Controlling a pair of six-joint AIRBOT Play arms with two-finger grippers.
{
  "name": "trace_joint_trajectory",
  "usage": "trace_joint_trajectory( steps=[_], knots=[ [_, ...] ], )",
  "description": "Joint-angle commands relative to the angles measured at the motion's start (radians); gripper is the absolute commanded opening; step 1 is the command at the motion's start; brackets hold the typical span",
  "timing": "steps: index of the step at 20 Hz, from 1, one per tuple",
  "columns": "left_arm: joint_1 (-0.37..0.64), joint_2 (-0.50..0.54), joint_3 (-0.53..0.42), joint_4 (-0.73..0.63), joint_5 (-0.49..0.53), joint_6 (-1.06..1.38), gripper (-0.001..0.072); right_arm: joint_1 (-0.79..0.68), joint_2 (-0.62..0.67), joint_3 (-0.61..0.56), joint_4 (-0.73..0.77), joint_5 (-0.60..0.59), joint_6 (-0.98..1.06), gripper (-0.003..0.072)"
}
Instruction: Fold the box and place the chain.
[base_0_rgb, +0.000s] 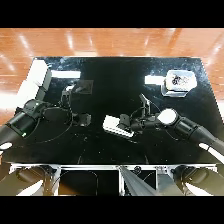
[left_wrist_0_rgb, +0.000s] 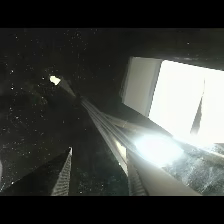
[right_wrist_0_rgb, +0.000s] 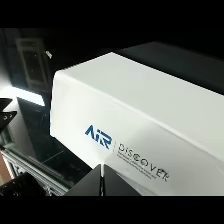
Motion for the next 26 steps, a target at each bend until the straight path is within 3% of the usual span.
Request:
trace_joint_trajectory(
  steps=[1, 15, 21, 26],
  knots=[
    [0.0, -0.024, 0.0, -0.006, 0.002, 0.001, 0.044, 0.001, -0.016, -0.001, -0.003, -0.002, -0.004, 0.0028],
    [0.0, -0.024, 0.0, -0.005, 0.0, 0.001, 0.044, 0.0, -0.066, 0.0, 0.008, -0.001, -0.028, 0.0028],
    [0.0, -0.024, 0.0, -0.005, 0.003, 0.001, 0.044, -0.022, -0.06, 0.0, 0.216, 0.09, -0.21, 0.0028],
    [0.0, -0.024, 0.0, -0.005, 0.003, 0.001, 0.044, -0.081, -0.023, 0.0, 0.262, 0.169, -0.272, 0.0028]
  ],
)
